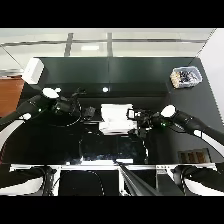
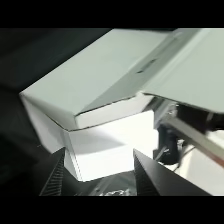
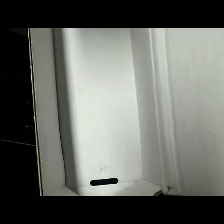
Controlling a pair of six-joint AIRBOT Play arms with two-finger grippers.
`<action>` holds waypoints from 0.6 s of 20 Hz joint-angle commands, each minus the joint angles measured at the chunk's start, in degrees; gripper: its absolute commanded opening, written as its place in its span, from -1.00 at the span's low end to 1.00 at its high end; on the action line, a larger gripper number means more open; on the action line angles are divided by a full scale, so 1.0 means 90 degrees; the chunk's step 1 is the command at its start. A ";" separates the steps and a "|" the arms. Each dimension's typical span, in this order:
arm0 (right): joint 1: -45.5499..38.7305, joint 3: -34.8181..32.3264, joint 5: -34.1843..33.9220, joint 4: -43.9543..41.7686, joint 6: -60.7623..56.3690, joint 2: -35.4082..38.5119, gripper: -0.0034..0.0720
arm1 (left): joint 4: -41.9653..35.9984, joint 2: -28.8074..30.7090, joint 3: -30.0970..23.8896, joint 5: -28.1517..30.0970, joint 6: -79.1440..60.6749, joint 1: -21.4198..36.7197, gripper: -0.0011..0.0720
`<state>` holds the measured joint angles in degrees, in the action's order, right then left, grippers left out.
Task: Fold the box and place the chain.
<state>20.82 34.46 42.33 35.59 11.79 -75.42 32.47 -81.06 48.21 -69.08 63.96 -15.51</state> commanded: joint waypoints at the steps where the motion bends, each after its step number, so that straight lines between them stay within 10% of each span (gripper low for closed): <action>1: 0.0000 0.0000 0.0000 -0.0002 0.0000 0.0002 0.17 | 0.0704 -0.0002 0.0318 0.0117 0.0651 -0.0284 0.40; 12: 0.0000 0.0000 0.0000 -0.0002 0.0000 0.0002 0.17 | 0.2579 -0.0002 0.0884 0.0420 0.2919 -0.1304 0.39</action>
<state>20.82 34.46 42.30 35.59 11.79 -75.42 47.81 -81.06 54.72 -66.24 83.26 -24.91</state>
